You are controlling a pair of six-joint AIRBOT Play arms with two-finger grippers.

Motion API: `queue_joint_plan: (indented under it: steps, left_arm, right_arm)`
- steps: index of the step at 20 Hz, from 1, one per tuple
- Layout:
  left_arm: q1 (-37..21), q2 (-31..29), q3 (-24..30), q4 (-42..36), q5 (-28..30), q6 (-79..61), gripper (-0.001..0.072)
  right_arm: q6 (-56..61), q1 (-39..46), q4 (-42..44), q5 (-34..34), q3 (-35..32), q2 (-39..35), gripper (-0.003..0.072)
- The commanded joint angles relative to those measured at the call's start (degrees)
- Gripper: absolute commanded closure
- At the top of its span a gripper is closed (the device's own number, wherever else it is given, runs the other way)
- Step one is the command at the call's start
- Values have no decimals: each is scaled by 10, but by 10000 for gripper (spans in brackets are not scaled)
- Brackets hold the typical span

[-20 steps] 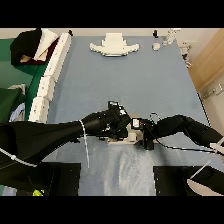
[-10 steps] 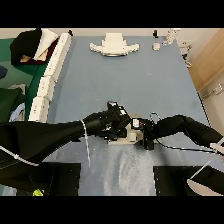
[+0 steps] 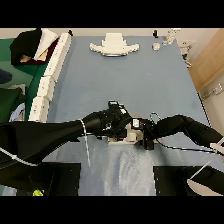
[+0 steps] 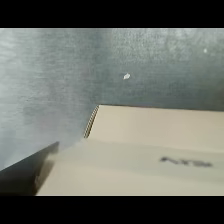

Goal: Fold the box.

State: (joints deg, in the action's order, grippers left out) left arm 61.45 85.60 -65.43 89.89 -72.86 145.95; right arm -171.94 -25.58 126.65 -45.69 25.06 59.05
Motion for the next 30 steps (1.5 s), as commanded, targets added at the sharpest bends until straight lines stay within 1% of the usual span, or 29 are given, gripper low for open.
queue_joint_plan:
  steps: [1, 3, 6, 7, 9, 11, 13, 15, 18, 19, 21, 22, 23, 24, 26, 27, 28, 30]
  left_arm:
    - [0, -23, -24, 2, -78, -48, 48]
    - [0, -56, -38, 1, -102, -59, 49]
    - [0, -116, -45, 1, -102, -67, 49]
    - [2, -132, -45, 1, -103, -69, 115]
    - [4, -153, -44, 0, -101, -91, 705]
    - [3, -159, -44, -2, -101, -121, 697]
    - [2, -159, -44, -8, -85, -163, 697]
    - [2, -159, -44, -14, -48, -197, 697]
    - [2, -159, -44, -11, 23, -256, 697]
    - [2, -159, -44, -11, 33, -283, 697]
    - [2, -160, -42, -12, 33, -356, 697]
    - [-10, -165, -35, -19, 35, -387, 698]
    - [-23, -177, -18, -25, 41, -422, 699]
    - [-42, -196, 8, -37, 60, -450, 699]
    - [-85, -259, 89, -72, 136, -502, 700]
    - [-106, -290, 129, -104, 165, -565, 699]
    - [-129, -322, 168, -148, 184, -657, 698]
    - [-176, -368, 232, -243, 200, -841, 697]
  right_arm:
    - [0, 0, 0, 0, 0, 0, 161]
    - [0, 0, 0, 0, 0, 0, 161]
    - [0, 0, 0, 0, 0, 0, 161]
    - [0, 0, 0, 0, 0, 0, 161]
    - [0, 0, 0, 0, 0, 0, 161]
    - [0, 0, 0, 0, 0, 0, 161]
    - [0, 0, 0, 0, 0, 0, 161]
    - [0, 0, 0, 0, 0, 0, 162]
    - [0, 0, 0, 0, 0, 0, 161]
    - [0, 0, 0, 0, 0, 0, 162]
    - [0, 0, 0, 0, 0, 0, 161]
    - [0, 0, 0, 0, 0, 0, 161]
    - [0, 0, 0, 0, 0, 0, 162]
    - [0, 0, 0, 0, 0, 0, 162]
    - [0, 0, 0, 0, 0, 0, 161]
    - [0, 0, 0, 0, 0, 0, 161]
    - [0, 0, 0, 0, 0, 0, 161]
    - [0, 0, 0, 0, 0, 0, 161]
